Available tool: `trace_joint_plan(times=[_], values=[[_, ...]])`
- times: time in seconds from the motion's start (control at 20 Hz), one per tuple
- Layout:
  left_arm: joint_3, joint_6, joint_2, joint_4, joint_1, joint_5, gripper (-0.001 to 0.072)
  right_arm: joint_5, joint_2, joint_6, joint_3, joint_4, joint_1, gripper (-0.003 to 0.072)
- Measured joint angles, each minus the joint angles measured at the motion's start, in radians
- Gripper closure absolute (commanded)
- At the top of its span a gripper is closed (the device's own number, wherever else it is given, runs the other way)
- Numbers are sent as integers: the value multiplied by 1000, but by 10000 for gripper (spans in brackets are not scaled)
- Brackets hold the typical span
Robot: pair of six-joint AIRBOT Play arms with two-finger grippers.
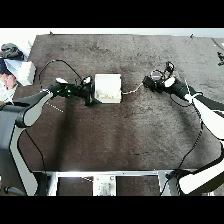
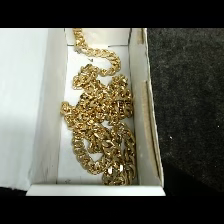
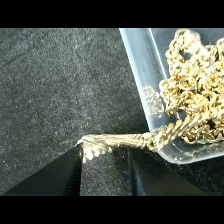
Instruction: Fold the box and place the chain.
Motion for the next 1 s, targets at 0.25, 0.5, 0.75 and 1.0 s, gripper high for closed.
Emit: trace_joint_plan(times=[0.25, 0.5, 0.75, 1.0], values=[[0, 0, 0, 0, 0, 0, 293, -28, -12, 1, 1, 26, 0, 373], [0, 0, 0, 0, 0, 0, 294, -68, -44, 3, 2, 63, -1, 674], [0, 0, 0, 0, 0, 0, 293, -51, 36, -37, 2, 76, 33, 674], [0, 0, 0, 0, 0, 0, 294, 101, 254, -144, 1, 78, 110, 674]])
